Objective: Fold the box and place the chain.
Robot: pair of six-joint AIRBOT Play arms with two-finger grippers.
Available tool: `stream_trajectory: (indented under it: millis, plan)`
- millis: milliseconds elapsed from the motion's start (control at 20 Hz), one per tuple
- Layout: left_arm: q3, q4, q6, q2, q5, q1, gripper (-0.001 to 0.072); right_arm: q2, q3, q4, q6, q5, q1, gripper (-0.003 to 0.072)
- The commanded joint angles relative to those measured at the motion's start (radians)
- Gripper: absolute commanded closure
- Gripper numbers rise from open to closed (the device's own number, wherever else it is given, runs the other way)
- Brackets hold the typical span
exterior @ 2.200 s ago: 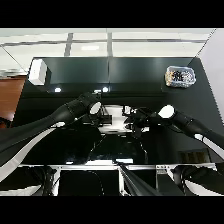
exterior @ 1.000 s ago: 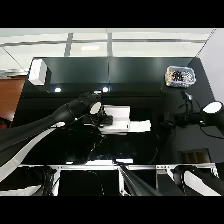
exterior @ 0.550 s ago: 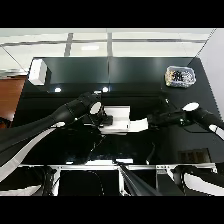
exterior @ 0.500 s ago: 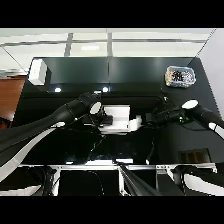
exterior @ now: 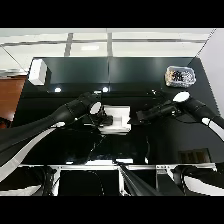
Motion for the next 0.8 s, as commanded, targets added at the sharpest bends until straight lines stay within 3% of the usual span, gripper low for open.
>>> stream_trajectory:
  millis: [0, 250, 350, 750]
  plan:
    - [0.001, 0.0, 0.0, 0.001, 0.001, 0.001, 0.0683, -0.001, 0.043, -0.1, 0.097, -0.065, 0.078, 0.0228]
    - [0.001, 0.0, 0.001, 0.001, 0.004, 0.001, 0.0683, -0.001, 0.08, -0.225, 0.273, -0.121, 0.17, 0.0229]
    - [0.001, 0.0, 0.0, 0.001, 0.004, 0.001, 0.0683, -0.001, 0.086, -0.285, 0.352, -0.145, 0.208, 0.0323]
    - [0.001, 0.0, 0.0, 0.001, 0.004, 0.001, 0.0683, -0.002, 0.188, -0.622, 0.742, -0.169, 0.365, 0.0323]
